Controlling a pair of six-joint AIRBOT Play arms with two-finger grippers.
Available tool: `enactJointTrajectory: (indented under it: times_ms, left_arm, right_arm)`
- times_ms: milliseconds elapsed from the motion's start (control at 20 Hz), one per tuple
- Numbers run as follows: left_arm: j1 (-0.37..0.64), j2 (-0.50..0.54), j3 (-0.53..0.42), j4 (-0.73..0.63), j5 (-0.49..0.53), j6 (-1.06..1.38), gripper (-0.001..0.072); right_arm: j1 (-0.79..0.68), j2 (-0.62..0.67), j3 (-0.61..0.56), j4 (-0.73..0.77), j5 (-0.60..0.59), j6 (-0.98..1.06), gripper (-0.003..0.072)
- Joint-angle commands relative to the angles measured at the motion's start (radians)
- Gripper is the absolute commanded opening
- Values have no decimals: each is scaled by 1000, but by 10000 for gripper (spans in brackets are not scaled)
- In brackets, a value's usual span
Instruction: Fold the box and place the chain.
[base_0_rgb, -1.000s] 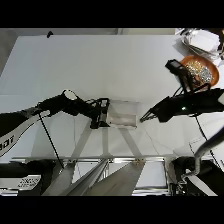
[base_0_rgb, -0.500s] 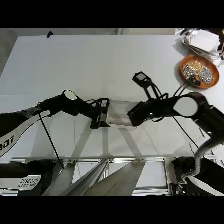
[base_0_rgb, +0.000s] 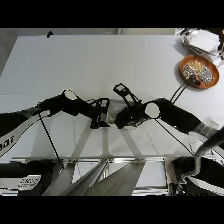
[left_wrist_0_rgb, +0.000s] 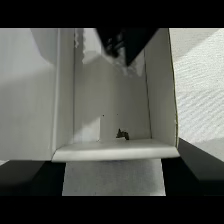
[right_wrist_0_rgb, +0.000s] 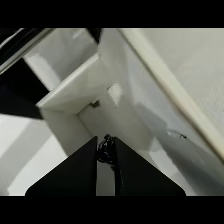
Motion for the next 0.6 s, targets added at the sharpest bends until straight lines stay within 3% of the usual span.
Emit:
enactJointTrajectory:
  times_ms: [0, 250, 300, 350, 400, 550]
  left_arm:
    - [0, 0, 1, 0, 0, 0, 343]
    - [0, 0, 1, 0, 0, 0, 343]
    - [0, 0, 1, 0, 0, 0, 343]
    - [0, 0, 1, 0, 0, 0, 343]
    - [0, 0, 1, 0, 0, 0, 343]
    - [0, 0, 1, 0, 0, 0, 343]
  right_arm:
    - [26, -34, 0, 26, -42, 0, 22]
    - [26, -34, 0, 41, -58, 0, 28]
    - [26, -34, 0, 42, -57, 0, 78]
    - [26, -34, 0, 42, -57, 1, 196]
    - [26, -34, 0, 43, -57, 3, 264]
    - [26, -23, 1, 44, -40, 3, 273]
